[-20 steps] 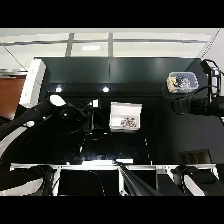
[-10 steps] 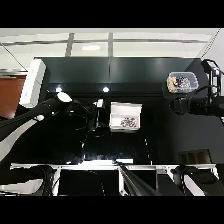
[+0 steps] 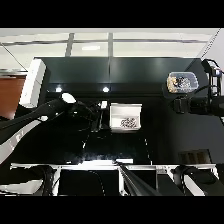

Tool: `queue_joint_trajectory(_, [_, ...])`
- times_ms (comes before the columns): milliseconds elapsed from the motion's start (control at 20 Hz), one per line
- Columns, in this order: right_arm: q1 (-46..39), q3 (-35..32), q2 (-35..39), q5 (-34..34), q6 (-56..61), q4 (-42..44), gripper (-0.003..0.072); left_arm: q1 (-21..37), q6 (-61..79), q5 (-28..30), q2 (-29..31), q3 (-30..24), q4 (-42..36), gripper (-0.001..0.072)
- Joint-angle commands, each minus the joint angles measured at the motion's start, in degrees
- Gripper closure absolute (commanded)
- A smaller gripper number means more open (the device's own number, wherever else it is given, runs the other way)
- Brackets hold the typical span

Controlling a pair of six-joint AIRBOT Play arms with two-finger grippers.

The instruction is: Fold the box and place the chain.

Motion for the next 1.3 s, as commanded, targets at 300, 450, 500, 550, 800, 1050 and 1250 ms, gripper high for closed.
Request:
queue_joint_trajectory(300, [1.9,0.0,-4.0,-7.5,0.0,1.1,0.0306,-2.0,-2.8,4.3,0.0,0.1,-0.2,0.0156])
queue_joint_trajectory(450, [5.5,0.2,-10.8,-16.8,-1.8,8.5,0.002,-2.0,-2.8,4.3,0.0,0.1,-0.2,0.0156])
queue_joint_trajectory(500, [6.2,0.8,-14.2,-18.0,-4.7,12.2,0.002,-2.0,-2.8,4.3,0.0,0.1,-0.2,0.0156])
queue_joint_trajectory(550, [7.1,1.3,-17.9,-19.1,-8.3,16.2,0.002,-2.0,-2.8,4.3,0.0,0.1,-0.2,0.0156])
queue_joint_trajectory(800, [10.9,1.8,-27.7,-15.1,-44.0,22.4,0.0021,-2.0,-2.8,4.3,0.0,0.1,-0.2,0.0155])
queue_joint_trajectory(1050, [10.8,1.9,-26.9,-3.2,-62.0,23.0,0.0021,-2.0,-2.8,4.3,0.0,0.1,-0.2,0.0148])
queue_joint_trajectory(1250, [12.0,0.2,-27.0,-2.1,-66.0,23.1,0.0021,-2.0,-2.8,4.3,0.0,0.1,-0.1,0.0149])
